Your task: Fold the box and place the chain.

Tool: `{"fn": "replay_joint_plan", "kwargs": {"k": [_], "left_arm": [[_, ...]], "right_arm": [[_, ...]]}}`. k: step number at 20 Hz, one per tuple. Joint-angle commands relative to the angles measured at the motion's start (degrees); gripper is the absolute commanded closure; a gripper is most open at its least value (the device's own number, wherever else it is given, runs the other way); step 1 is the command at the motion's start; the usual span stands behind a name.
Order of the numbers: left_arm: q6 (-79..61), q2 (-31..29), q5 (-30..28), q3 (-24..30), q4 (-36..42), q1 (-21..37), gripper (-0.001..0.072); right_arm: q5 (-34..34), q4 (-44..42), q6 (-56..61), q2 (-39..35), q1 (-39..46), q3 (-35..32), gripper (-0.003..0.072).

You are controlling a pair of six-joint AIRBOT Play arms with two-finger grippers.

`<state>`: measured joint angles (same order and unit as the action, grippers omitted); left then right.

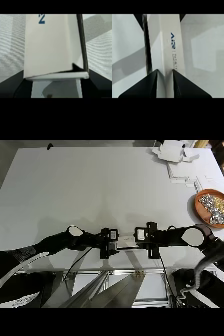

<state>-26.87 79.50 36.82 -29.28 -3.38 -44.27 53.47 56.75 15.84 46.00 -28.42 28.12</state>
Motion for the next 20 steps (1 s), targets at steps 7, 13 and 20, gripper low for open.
{"fn": "replay_joint_plan", "kwargs": {"k": [7, 13, 20], "left_arm": [[-0.13, -0.04, 0.11, -0.04, -0.07, -0.04, 0.0501], [-0.13, -0.04, 0.11, -0.04, -0.07, -0.04, 0.0501], [-0.11, -0.04, 0.11, -0.04, -0.07, -0.04, 0.0501]], "right_arm": [[-1.64, -0.24, 0.09, 0.11, -0.07, -1.68, 0.0513], [1.49, -5.70, 0.15, 0.09, -0.07, -1.68, 0.0364], [5.51, -9.77, 0.15, -1.36, -0.02, 0.17, 0.0337]]}}
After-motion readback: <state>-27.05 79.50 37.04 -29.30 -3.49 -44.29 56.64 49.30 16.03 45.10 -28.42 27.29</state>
